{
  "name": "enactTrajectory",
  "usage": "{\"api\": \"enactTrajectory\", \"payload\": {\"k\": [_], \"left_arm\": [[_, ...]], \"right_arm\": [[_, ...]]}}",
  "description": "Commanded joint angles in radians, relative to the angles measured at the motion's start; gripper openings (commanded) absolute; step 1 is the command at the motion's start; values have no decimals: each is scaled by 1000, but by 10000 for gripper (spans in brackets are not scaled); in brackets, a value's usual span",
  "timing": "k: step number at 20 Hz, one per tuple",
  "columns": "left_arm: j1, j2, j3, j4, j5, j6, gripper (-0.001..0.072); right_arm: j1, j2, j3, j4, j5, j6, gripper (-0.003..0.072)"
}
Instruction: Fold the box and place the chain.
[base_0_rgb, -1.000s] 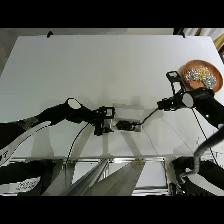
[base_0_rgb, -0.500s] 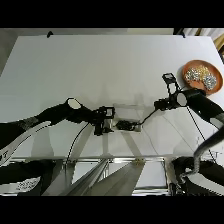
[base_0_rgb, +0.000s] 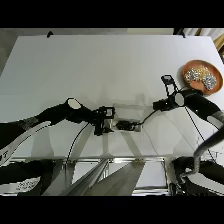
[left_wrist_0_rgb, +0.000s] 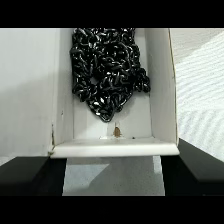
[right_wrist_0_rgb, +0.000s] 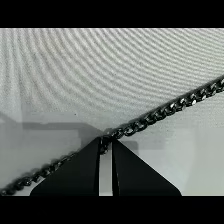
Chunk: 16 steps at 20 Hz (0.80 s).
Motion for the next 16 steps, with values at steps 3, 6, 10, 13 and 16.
{"api": "enactTrajectory", "payload": {"k": [3, 6, 10, 13, 16], "left_arm": [[0, 0, 0, 0, 0, 0, 31], [0, 0, 0, 0, 0, 0, 31], [0, 0, 0, 0, 0, 0, 31], [0, 0, 0, 0, 0, 0, 31], [0, 0, 0, 0, 0, 0, 31]], "right_arm": [[0, 143, 2, 18, 5, -32, 14], [26, 312, 2, 73, 62, -127, 14], [167, 574, 2, 299, 79, -253, 14], [301, 723, 2, 339, -6, -262, 14], [380, 798, 2, 359, -43, -259, 14]]}}
